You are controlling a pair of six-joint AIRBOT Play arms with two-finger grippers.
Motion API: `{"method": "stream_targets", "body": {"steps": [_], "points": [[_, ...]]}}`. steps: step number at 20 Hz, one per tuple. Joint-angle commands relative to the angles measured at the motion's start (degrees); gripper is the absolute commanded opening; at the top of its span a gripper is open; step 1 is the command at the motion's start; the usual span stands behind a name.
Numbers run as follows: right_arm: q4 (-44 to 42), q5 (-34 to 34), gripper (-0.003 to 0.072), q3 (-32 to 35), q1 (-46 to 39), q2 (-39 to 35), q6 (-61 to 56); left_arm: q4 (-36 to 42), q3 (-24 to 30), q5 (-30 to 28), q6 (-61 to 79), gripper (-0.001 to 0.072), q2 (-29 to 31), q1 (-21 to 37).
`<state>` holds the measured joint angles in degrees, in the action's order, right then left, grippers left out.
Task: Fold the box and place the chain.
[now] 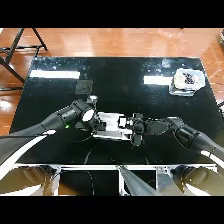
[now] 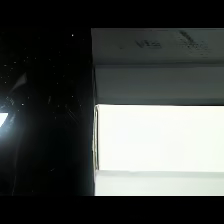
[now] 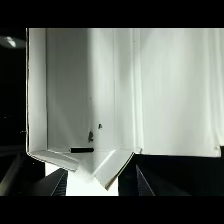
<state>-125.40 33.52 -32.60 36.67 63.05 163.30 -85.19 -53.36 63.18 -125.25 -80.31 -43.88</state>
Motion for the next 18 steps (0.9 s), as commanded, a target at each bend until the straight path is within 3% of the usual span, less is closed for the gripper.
{"method": "stream_targets", "body": {"steps": [1, 3, 5, 18], "points": [[-0.2, 0.2, 0.0472, 0.0, 0.0, 0.0, 0.0, 0.0, 0.0, -0.1, -0.1, 0.0021, 0.0, 0.0], [-0.2, 0.2, 0.0469, 0.0, 0.0, 0.0, 0.4, 0.0, 0.0, 0.0, -0.1, 0.0021, 0.0, 0.0], [-0.2, 0.2, 0.0225, 0.0, 0.0, 0.1, 1.1, 0.0, 0.0, 0.0, -0.1, 0.0021, 0.0, 0.0], [-4.2, -5.1, 0.0226, 0.0, 3.5, 1.7, 3.2, 0.2, 0.0, 0.1, -0.1, 0.0021, 0.0, 0.0]]}}
